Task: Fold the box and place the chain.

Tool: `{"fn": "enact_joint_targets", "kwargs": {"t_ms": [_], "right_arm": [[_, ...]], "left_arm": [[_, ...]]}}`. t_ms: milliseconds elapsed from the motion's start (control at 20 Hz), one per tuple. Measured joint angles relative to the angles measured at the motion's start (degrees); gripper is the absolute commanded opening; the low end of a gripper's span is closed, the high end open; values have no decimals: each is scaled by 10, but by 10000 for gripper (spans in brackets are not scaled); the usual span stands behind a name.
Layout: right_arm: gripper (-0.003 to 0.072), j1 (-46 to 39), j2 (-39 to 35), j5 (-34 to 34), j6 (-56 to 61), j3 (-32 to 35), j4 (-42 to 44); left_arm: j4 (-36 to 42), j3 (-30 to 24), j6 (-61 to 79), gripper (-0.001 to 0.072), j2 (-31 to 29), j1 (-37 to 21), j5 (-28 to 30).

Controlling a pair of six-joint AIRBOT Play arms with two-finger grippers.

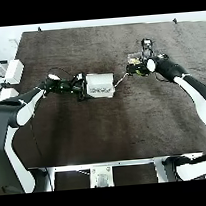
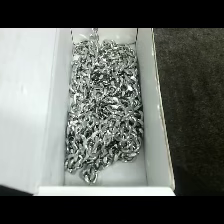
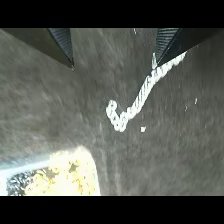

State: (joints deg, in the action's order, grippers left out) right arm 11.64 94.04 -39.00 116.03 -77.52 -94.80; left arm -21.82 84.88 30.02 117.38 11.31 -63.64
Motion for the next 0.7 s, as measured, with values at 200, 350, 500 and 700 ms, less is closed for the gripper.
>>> {"fn": "enact_joint_targets", "kwargs": {"t_ms": [200,350,500,700], "right_arm": [[582,-2,73,3,-12,-64,41],[582,0,111,1,-18,-97,54],[581,-3,133,-3,-31,-113,58],[404,-12,147,-13,-41,-121,61]], "left_arm": [[0,0,0,348,0,0,0],[0,0,0,349,0,0,0],[0,0,0,349,0,0,0],[0,0,0,349,0,0,0]]}}
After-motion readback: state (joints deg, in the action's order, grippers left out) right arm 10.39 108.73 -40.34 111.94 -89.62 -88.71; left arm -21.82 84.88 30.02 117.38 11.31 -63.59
